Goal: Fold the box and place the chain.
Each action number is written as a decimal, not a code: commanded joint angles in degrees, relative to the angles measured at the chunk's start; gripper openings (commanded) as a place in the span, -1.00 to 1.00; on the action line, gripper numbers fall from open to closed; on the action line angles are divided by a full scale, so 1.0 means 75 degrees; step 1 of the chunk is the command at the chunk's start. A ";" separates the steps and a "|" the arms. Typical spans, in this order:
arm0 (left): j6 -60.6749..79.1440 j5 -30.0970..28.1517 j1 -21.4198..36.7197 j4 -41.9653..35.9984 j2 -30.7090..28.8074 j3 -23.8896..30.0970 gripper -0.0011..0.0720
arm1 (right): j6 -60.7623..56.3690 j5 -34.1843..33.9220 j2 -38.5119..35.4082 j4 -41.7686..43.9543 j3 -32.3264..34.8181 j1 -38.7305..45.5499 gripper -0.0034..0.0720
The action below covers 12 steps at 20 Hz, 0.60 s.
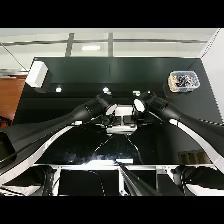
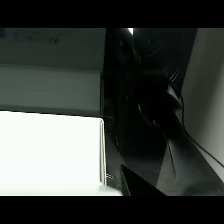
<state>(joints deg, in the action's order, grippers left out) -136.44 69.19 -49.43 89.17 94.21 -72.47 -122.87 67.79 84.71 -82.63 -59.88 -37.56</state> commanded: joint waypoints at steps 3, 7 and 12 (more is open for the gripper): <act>-0.0012 0.0009 0.0000 -0.0012 0.0006 0.0003 -0.89 | -0.0108 -0.0038 -0.0003 0.0122 -0.0009 -0.0009 -0.18; -0.0015 0.0006 0.0000 -0.0012 0.0006 0.0003 -0.89 | -0.0111 -0.0076 -0.0003 0.0122 -0.0006 -0.0006 -0.20; -0.0012 0.0009 0.0000 -0.0012 0.0006 0.0003 -0.89 | -0.0335 -0.0286 -0.0003 0.0119 -0.0009 -0.0009 -0.88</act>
<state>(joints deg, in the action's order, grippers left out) -136.73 69.41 -49.41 89.01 94.24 -72.47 -124.62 66.76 84.71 -81.60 -59.88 -37.56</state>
